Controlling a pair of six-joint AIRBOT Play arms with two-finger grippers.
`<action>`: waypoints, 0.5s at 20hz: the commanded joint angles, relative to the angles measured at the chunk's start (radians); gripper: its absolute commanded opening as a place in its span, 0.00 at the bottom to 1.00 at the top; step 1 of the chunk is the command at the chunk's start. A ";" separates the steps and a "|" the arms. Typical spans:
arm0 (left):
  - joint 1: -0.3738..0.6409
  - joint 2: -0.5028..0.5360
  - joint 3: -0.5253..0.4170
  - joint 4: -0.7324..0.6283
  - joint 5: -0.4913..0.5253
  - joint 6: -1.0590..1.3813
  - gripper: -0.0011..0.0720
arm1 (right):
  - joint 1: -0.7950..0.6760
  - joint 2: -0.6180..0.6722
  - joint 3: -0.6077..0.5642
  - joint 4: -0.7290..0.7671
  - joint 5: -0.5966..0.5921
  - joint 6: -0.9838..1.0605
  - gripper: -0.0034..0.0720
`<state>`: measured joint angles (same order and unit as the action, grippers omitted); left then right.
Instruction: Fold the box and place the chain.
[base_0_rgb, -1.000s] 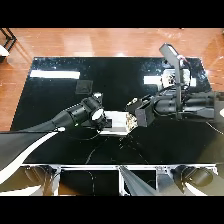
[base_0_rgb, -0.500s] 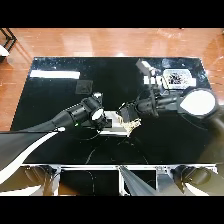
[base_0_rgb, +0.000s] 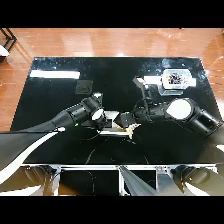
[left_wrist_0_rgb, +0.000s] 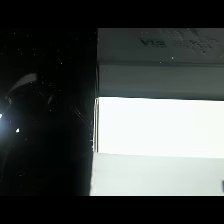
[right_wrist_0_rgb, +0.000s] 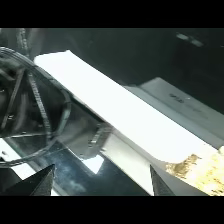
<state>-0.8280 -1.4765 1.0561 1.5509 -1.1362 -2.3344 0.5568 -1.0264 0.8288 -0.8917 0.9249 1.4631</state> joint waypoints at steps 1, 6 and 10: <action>0.000 0.000 0.000 0.000 0.000 0.000 0.05 | -0.113 0.047 -0.009 0.000 0.128 -0.088 0.99; 0.000 0.000 0.000 0.000 0.000 0.000 0.05 | -0.460 0.172 -0.025 -0.031 0.294 -0.433 0.99; 0.000 0.000 0.000 0.000 0.001 0.000 0.05 | -0.498 0.147 -0.153 -0.153 0.148 -0.862 0.99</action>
<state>-0.8280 -1.4765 1.0561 1.5509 -1.1362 -2.3344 0.1127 -0.8772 0.7460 -0.9749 1.1297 0.9375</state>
